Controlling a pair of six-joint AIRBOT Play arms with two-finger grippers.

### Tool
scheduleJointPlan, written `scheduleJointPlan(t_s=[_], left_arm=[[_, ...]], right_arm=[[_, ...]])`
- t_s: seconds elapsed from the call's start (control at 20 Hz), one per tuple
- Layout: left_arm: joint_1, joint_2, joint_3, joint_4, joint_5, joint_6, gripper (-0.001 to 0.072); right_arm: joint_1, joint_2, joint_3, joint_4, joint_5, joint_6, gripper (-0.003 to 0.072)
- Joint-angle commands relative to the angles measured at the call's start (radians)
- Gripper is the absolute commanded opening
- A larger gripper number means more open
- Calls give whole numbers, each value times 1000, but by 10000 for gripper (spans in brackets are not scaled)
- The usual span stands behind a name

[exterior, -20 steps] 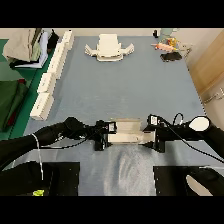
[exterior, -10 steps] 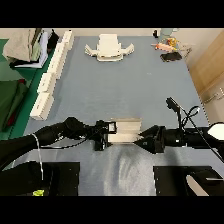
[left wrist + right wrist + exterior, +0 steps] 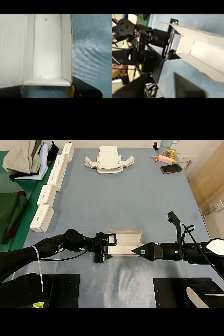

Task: Fold the box.

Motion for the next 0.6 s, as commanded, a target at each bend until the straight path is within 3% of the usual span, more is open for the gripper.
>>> scheduleJointPlan(t_s=[0.0,0.3,0.45,0.55], left_arm=[[0,-1,0,0,0,0,511],[0,0,0,0,0,0,511],[0,0,0,0,0,0,511],[0,0,0,0,0,0,511]], right_arm=[[27,1,-3,-6,-51,95,89],[78,-7,-3,24,-153,92,88],[83,-71,-1,35,-140,51,88],[92,-123,1,36,-204,-3,80]])
